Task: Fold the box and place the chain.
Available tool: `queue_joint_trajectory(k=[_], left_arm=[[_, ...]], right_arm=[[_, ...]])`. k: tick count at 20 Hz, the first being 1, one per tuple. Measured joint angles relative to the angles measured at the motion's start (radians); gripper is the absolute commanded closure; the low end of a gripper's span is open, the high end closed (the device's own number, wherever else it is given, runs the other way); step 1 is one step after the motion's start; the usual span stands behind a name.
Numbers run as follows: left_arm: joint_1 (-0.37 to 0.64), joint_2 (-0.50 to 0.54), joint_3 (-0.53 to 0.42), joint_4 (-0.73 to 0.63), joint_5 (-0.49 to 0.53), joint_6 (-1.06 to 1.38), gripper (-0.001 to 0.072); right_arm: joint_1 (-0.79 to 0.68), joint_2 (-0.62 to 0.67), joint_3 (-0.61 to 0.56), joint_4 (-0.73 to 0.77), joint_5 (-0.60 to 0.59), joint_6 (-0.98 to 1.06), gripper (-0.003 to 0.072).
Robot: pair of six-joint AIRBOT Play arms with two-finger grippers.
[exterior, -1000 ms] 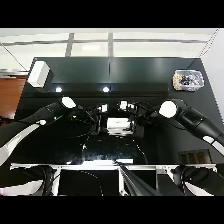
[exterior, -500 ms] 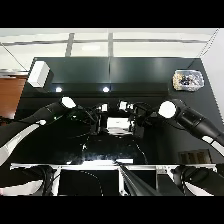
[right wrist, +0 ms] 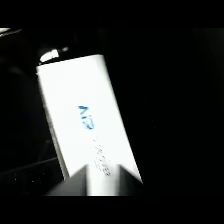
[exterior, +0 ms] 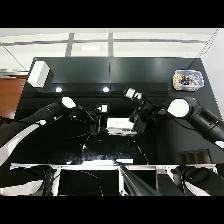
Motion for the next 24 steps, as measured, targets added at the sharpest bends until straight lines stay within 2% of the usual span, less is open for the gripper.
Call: queue_joint_trajectory(k=[3, 7, 10, 16, 24], left_arm=[[0.000, 0.000, 0.000, 0.000, 0.000, -0.001, 0.0435], [0.000, 0.000, 0.000, 0.000, 0.000, -0.002, 0.0435], [0.000, 0.000, 0.000, 0.000, 0.000, -0.002, 0.0435], [0.000, 0.000, 0.000, 0.000, 0.000, 0.000, 0.0434], [0.000, 0.000, 0.000, 0.000, 0.000, -0.003, 0.0434]], right_arm=[[-0.056, 0.008, -0.043, 0.122, 0.033, 0.177, 0.0681], [-0.088, -0.028, -0.106, 0.390, 0.047, 0.232, 0.0680], [-0.094, -0.087, -0.122, 0.491, 0.037, 0.247, 0.0680], [-0.098, -0.188, -0.130, 0.534, 0.027, 0.255, 0.0679], [-0.097, -0.215, -0.132, 0.495, -0.011, 0.256, 0.0679]])
